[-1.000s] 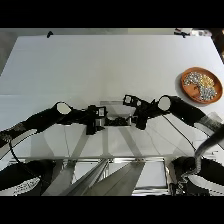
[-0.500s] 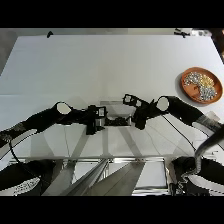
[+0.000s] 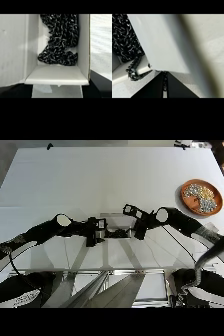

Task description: Fold the box and place the chain.

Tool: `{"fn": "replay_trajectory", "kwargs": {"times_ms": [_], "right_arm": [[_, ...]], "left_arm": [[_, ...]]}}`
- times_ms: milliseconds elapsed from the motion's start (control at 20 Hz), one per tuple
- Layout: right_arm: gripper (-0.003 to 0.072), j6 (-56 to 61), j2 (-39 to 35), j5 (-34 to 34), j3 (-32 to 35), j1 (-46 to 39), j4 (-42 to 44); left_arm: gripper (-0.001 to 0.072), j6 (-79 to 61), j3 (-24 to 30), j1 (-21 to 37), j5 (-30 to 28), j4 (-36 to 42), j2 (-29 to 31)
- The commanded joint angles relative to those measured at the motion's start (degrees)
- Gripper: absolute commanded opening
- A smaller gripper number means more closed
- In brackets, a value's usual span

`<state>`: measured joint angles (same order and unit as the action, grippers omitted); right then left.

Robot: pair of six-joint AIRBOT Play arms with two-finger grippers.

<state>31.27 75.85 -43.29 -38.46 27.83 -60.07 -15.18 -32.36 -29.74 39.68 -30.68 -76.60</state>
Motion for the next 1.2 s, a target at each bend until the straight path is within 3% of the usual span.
{"fn": "replay_trajectory", "kwargs": {"times_ms": [0, 800, 1150], "right_arm": [[0.0012, 0.35, -2.19, -0.57, -0.09, -0.11, -0.17], [0.0011, 6.29, -19.74, 8.50, -0.09, -0.96, -1.46], [0.0012, 6.25, -20.37, 10.97, -0.09, 5.55, 1.97]], "left_arm": [[0.0273, 0.00, -0.04, 0.00, -0.02, 0.00, 0.00], [0.0273, 0.00, -0.02, 0.00, -0.02, -0.02, 0.00], [0.0273, -0.02, -0.02, 0.02, -0.02, -0.02, 0.00]]}}
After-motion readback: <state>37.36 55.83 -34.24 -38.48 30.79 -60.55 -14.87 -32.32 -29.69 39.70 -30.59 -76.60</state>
